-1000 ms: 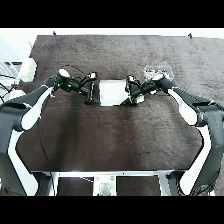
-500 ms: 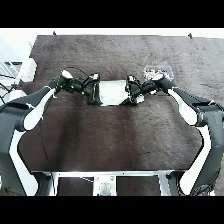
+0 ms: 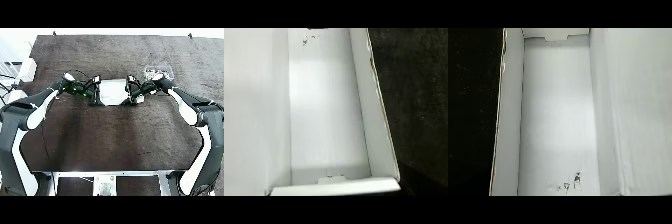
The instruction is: Fold the box and place the chain.
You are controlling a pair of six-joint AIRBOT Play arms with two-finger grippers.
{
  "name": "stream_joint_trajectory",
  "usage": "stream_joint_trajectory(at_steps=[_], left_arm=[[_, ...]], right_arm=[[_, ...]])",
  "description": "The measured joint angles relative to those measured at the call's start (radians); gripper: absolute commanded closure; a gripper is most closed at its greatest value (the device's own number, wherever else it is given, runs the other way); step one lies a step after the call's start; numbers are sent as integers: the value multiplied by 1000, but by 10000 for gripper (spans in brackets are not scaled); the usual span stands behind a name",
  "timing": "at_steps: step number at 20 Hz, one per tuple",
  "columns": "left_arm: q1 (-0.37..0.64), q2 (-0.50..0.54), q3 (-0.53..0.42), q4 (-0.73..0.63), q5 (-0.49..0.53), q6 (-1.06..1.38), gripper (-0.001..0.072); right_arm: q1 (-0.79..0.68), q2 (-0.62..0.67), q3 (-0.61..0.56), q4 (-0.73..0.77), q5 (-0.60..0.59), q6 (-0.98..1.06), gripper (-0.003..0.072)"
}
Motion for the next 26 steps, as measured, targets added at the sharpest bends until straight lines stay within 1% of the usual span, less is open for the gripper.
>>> stream_joint_trajectory(at_steps=[6, 7, 23, 24, 25, 26], left_arm=[[0, -13, 0, -38, 12, -3, -1], [0, -13, 0, -39, 14, -2, 7], [-1, -25, 2, -35, 42, 29, 9], [-2, -25, 2, -35, 42, 29, 22], [-2, -25, 2, -36, 41, 29, 216], [-2, -25, 2, -35, 37, 30, 321]], right_arm=[[0, 0, 0, 0, -3, 0, 131], [0, 0, 0, 0, -3, 0, 130], [0, 0, 0, 0, -3, -1, 130], [0, 0, 0, 0, -3, -1, 130], [0, 0, 0, 0, -3, -1, 130], [0, 0, 0, 0, -3, -2, 130]])
